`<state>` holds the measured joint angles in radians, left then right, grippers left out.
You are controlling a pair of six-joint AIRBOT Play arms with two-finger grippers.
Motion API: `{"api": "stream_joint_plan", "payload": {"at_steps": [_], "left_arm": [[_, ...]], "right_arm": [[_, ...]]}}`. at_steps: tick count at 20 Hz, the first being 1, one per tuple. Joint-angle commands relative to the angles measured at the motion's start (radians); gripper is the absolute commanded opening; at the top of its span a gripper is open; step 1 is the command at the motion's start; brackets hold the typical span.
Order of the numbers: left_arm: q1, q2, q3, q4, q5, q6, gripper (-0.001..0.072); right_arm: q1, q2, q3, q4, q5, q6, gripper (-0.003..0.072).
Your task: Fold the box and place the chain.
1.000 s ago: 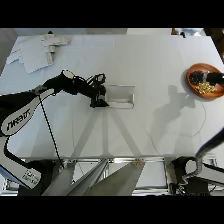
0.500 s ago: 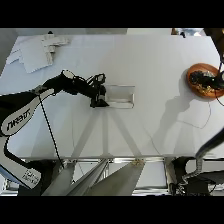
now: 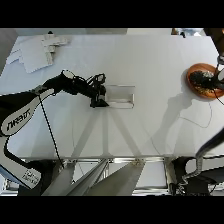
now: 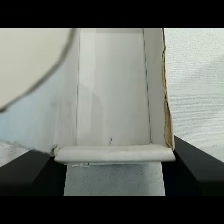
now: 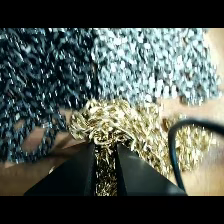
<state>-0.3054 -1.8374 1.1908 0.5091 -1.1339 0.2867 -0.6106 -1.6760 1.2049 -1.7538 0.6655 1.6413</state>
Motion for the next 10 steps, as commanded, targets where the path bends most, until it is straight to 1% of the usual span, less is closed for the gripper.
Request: {"api": "stream_joint_plan", "payload": {"at_steps": [1, 4, 7, 10], "left_arm": [[0.000, 0.000, 0.000, 0.000, 0.000, 0.000, 0.0417], [0.000, 0.000, 0.000, 0.000, 0.000, 0.000, 0.0417], [0.000, 0.000, 0.000, 0.000, 0.000, 0.000, 0.0417], [0.000, 0.000, 0.000, 0.000, 0.000, 0.000, 0.0417]], "right_arm": [[0.000, 0.046, 0.002, -0.003, 0.054, 0.006, 0.0017], [0.001, 0.129, 0.002, -0.002, 0.114, -0.020, 0.0016], [0.031, 0.208, 0.002, -0.022, 0.219, -0.155, 0.0015], [0.079, 0.271, 0.001, -0.018, 0.317, -0.177, 0.0015]]}}
